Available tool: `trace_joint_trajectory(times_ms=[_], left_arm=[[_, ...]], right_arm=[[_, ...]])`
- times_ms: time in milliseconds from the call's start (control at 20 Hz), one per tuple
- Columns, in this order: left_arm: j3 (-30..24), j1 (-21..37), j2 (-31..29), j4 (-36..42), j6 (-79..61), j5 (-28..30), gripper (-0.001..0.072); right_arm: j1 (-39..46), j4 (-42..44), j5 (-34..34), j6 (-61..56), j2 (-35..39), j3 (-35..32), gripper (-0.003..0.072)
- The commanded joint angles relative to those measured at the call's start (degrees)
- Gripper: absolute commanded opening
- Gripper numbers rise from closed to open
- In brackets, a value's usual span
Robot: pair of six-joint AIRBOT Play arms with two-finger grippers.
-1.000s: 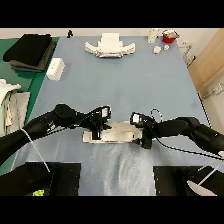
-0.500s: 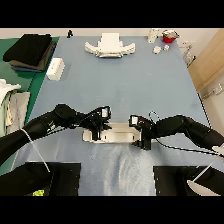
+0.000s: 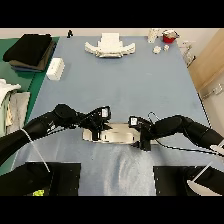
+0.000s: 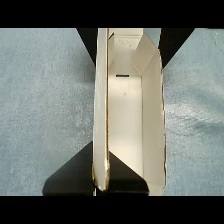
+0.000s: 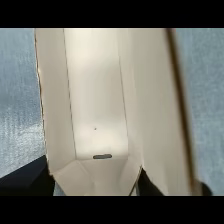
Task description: Fold the box.
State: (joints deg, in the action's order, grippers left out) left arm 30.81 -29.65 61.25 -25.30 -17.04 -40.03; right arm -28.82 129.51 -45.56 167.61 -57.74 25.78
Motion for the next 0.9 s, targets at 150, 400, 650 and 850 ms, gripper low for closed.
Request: trace_joint_trajectory(times_ms=[150,400,650,850], left_arm=[[0.02,-0.02,-0.02,0.0,0.02,0.02,0.0012],[0.02,-0.02,-0.02,0.0,0.02,0.0,0.0012],[0.02,-0.02,-0.02,0.0,0.02,0.0,0.0013],[0.02,-0.02,-0.02,0.0,0.02,0.0,0.0012]], right_arm=[[0.02,0.0,1.7,2.43,-1.09,-0.02,0.0706],[-0.2,-0.04,2.23,3.1,-1.38,-0.02,0.0705],[-0.2,0.02,2.58,3.06,-2.64,-0.02,0.0637],[-0.2,0.2,2.6,3.04,-2.95,-0.02,0.0501]])
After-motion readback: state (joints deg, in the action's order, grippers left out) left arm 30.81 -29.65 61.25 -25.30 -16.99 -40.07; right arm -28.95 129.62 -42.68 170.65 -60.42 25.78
